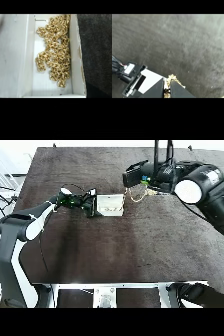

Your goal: Fold the box and place the chain.

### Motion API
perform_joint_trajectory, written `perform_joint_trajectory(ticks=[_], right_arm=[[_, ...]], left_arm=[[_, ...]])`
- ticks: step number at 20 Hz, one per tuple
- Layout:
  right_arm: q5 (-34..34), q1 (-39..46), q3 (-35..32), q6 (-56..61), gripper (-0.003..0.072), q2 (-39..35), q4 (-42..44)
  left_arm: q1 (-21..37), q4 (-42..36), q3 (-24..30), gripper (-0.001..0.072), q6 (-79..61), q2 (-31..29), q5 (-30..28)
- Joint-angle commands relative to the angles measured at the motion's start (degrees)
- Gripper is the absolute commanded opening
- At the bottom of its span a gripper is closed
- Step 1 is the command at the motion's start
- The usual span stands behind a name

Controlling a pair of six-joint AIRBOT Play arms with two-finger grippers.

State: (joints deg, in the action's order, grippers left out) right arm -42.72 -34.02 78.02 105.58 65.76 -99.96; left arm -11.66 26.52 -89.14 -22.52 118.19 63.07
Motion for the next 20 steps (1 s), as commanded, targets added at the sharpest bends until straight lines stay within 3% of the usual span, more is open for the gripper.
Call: perform_joint_trajectory(ticks=[1,6,10,20], right_arm=[[-0.24,-0.20,-0.76,2.03,0.0007,2.25,-0.92],[-0.02,-0.22,-1.33,4.17,0.0007,2.60,-2.43],[3.02,-0.33,-5.62,6.43,0.0007,3.52,-0.26],[16.00,-2.43,-6.25,6.54,0.0007,17.38,4.76]], left_arm=[[0.00,-0.02,-0.02,0.0464,0.00,0.04,0.02],[0.00,-0.02,-0.02,0.0464,0.00,0.04,0.02],[-0.02,0.00,-0.02,0.0464,0.00,0.04,0.00],[-0.02,-0.02,-0.02,0.0464,-0.02,0.04,0.04]])
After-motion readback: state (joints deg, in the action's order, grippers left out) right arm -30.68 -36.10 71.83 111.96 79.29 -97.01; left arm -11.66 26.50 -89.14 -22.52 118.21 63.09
